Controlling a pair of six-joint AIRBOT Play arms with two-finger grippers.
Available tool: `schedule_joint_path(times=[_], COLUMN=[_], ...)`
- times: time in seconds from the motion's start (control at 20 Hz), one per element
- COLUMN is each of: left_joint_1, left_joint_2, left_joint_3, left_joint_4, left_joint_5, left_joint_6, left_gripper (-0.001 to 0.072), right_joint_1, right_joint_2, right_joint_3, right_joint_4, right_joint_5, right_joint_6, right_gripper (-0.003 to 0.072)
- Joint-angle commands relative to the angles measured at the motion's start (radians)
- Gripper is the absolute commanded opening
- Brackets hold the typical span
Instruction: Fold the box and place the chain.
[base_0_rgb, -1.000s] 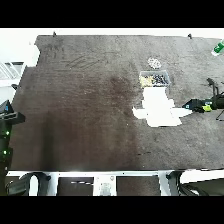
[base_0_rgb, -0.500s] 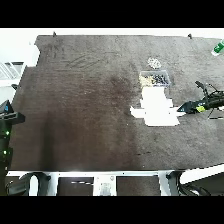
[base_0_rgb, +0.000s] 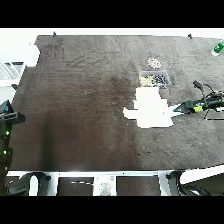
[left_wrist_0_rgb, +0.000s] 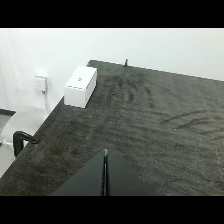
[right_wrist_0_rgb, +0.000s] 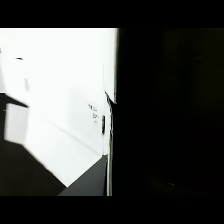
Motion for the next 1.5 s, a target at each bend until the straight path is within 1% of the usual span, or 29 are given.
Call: schedule_joint_path(times=[0.0,0.15,0.3,0.4,0.55,0.6,0.7,0.75,0.95,1.05,1.1,1.15,1.25,1.3,1.35,1.45], left_joint_1=[0.0,0.0,0.0,0.0,0.0,0.0,0.0,0.0,0.0,0.0,0.0,0.0,0.0,0.0,0.0,0.0], left_joint_2=[0.0,0.0,0.0,0.0,0.0,0.0,0.0,0.0,0.0,0.0,0.0,0.0,-0.013,-0.041,-0.093,-0.236], left_joint_3=[0.0,0.0,0.0,0.0,0.0,0.002,0.005,0.005,0.005,0.005,0.005,0.005,0.006,0.01,0.026,0.082], left_joint_4=[0.0,0.0,0.0,0.0,0.0,0.0,0.0,0.0,0.002,0.01,0.016,0.027,0.026,0.027,0.027,0.027], left_joint_5=[0.0,0.0,0.0,0.0,-0.003,-0.001,0.0,-0.001,-0.003,-0.026,-0.043,-0.063,-0.09,-0.105,-0.127,-0.18], left_joint_6=[0.0,0.0,0.0,0.0,0.0,0.0,0.0,0.0,0.002,0.021,0.029,0.028,0.013,-0.014,-0.019,-0.018], left_gripper=[0.0021,0.0021,0.0021,0.0021,0.0021,0.0021,0.0021,0.0021,0.0029,0.0611,0.0552,0.0516,0.0516,0.0516,0.0515,0.0516], right_joint_1=[0.019,0.085,0.227,0.344,0.531,0.587,0.692,0.725,0.756,0.757,0.761,0.766,0.775,0.775,0.775,0.78], right_joint_2=[0.076,0.172,0.223,0.224,0.224,0.224,0.22,0.213,0.109,0.101,0.101,0.101,0.099,0.099,0.099,0.099], right_joint_3=[-0.129,-0.296,-0.397,-0.404,-0.393,-0.38,-0.355,-0.344,-0.256,-0.248,-0.248,-0.248,-0.248,-0.247,-0.246,-0.243], right_joint_4=[0.174,0.319,0.431,0.479,0.653,0.676,0.674,0.671,0.624,0.591,0.582,0.567,0.54,0.541,0.541,0.541], right_joint_5=[-0.029,-0.127,-0.227,-0.288,-0.436,-0.504,-0.653,-0.7,-0.695,-0.693,-0.689,-0.693,-0.716,-0.724,-0.724,-0.722], right_joint_6=[-0.029,-0.061,-0.077,-0.071,-0.086,-0.097,-0.096,-0.096,-0.061,-0.053,-0.05,-0.05,-0.05,-0.05,-0.05,-0.05], right_gripper=[0.0015,0.0015,0.0016,0.0015,0.0016,0.0016,0.0016,0.0015,0.0015,0.0015,0.0015,0.0015,0.0015,0.0015,0.0015,0.0015])
